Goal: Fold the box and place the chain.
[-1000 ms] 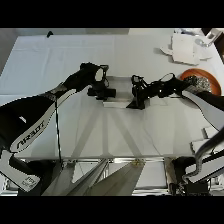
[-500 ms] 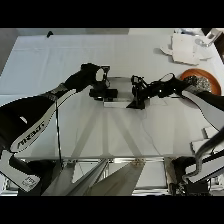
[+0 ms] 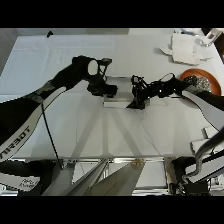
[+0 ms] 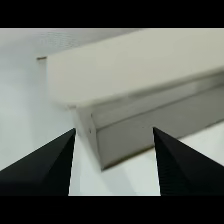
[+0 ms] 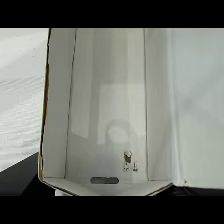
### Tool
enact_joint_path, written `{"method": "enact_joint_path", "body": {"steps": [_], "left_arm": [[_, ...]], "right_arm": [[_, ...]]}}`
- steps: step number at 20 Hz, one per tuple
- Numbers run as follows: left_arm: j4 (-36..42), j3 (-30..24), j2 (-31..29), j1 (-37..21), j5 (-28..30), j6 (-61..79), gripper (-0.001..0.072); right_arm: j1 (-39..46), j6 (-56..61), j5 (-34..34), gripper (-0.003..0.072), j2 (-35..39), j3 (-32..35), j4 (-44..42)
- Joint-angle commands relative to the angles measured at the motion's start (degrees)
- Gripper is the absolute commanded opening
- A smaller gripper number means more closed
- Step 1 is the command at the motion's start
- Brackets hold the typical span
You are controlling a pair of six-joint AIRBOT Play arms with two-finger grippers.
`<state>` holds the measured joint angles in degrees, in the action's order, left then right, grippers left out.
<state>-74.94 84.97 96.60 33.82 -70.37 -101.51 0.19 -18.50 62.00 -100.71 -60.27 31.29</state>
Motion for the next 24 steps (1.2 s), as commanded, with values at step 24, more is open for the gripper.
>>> {"method": "enact_joint_path", "body": {"steps": [24], "left_arm": [[49.86, -19.39, 6.84, -23.30, 2.69, 131.58, 0.0657]], "right_arm": [[0.00, -0.02, -0.02, 0.0571, 0.04, -0.04, -0.02]]}}
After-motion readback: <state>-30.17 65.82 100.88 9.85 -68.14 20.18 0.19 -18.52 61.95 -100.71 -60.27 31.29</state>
